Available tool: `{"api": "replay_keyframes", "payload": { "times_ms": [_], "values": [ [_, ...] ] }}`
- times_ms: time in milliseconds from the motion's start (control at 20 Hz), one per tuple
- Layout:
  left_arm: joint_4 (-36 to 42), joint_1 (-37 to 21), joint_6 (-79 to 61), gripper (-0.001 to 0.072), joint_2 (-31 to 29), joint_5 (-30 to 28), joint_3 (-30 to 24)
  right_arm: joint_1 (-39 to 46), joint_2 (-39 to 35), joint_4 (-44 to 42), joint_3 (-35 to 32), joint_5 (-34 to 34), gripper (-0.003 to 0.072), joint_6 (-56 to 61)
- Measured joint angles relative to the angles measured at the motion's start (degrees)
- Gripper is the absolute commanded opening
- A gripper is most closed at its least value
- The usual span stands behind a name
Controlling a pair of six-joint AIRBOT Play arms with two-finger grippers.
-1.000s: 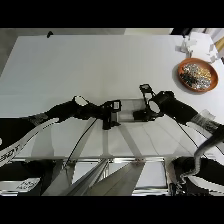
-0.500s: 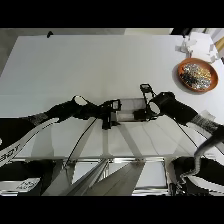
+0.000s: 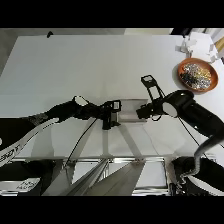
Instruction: Fold the box and place the chain.
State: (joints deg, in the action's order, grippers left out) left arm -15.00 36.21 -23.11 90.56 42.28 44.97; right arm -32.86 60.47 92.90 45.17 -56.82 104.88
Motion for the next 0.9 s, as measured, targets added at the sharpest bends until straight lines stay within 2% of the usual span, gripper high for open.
{"api": "replay_keyframes", "payload": {
  "times_ms": [200, 400, 650, 900],
  "values": [
    [0.0, 0.0, 0.1, 0.0012, 0.0, 0.0, 0.0, 8.0, -3.5, 2.3, 4.9, -2.6, 0.0287, -4.9],
    [0.0, 0.0, 0.1, 0.0012, 0.0, 0.0, 0.0, 24.1, -0.9, 3.0, 11.3, -1.7, 0.0287, -11.6],
    [0.0, 0.0, 0.1, 0.0012, 0.0, -0.1, 0.0, 42.0, 11.1, 2.1, 21.2, 1.1, 0.0256, -16.4],
    [0.0, 0.0, 0.1, 0.0012, 0.0, -0.1, 0.0, 48.3, 25.0, -0.4, 31.1, 3.4, 0.0254, -17.6]
  ]
}}
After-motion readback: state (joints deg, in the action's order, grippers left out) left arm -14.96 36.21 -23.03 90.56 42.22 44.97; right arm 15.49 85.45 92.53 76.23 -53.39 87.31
